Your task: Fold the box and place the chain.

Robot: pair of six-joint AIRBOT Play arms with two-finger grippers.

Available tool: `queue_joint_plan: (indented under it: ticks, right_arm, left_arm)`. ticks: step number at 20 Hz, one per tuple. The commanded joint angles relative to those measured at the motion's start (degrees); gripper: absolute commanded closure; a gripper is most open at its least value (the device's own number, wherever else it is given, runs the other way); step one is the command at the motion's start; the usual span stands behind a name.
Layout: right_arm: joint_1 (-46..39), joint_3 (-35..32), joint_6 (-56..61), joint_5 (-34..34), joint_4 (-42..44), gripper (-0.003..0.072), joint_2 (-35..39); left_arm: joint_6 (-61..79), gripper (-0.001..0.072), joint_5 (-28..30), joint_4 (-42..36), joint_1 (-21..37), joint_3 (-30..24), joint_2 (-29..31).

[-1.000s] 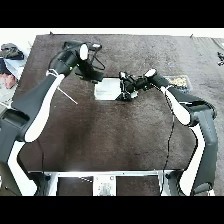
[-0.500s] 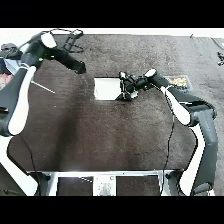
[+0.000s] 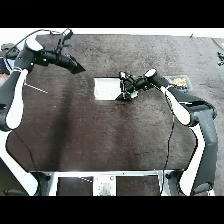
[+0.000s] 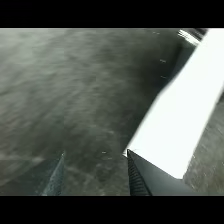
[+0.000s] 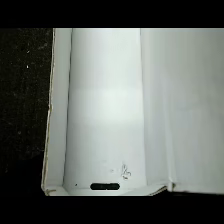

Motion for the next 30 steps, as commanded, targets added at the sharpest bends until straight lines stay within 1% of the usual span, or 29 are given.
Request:
queue_joint_plan:
  ticks: [1,2,3,4,5,7,13,18,22,26,30]
  right_arm:
    - [0.02,0.04,0.02,0.00,0.00,0.0311,-0.02]
    - [0.04,0.04,0.02,0.00,0.00,0.0312,-0.02]
    - [0.02,0.04,0.02,0.00,0.00,0.0312,-0.02]
    - [0.02,0.04,0.02,0.00,0.00,0.0311,-0.02]
    - [0.04,0.04,0.02,0.00,0.00,0.0312,-0.02]
    - [0.04,0.04,0.02,0.02,0.00,0.0312,-0.02]
    - [0.04,0.04,0.02,0.00,0.00,0.0312,-0.02]
    - [0.04,0.04,0.02,0.00,0.00,0.0312,-0.02]
    - [0.04,0.04,0.04,0.00,0.00,0.0312,-0.02]
    - [0.04,0.04,0.02,0.00,0.00,0.0312,-0.02]
    - [0.04,0.04,0.04,0.00,0.00,0.0312,-0.02]
  left_arm:
    - [18.21,0.0275,-8.35,-14.32,1.70,-0.76,-5.70]
    - [20.22,0.0273,-8.39,-13.49,1.70,-0.76,-7.26]
    - [22.16,0.0248,-9.01,-11.23,1.70,-0.76,-8.33]
    - [24.50,0.0022,-9.77,-8.68,1.46,-0.76,-9.38]
    - [25.88,-0.0002,-10.34,-6.88,1.29,-0.76,-10.47]
    - [32.13,-0.0004,-13.07,-5.88,1.07,-0.76,-12.28]
    - [40.74,-0.0011,-12.63,-6.29,-1.66,-0.76,-14.08]
    - [40.81,-0.0011,-9.29,-7.04,-3.06,-0.76,-15.21]
    - [40.68,-0.0011,-8.24,-8.92,-4.02,-0.76,-15.52]
    - [39.10,-0.0011,-8.39,-8.79,-4.00,-0.76,-15.52]
    - [38.84,-0.0011,-9.40,-6.01,-4.00,-0.76,-15.52]
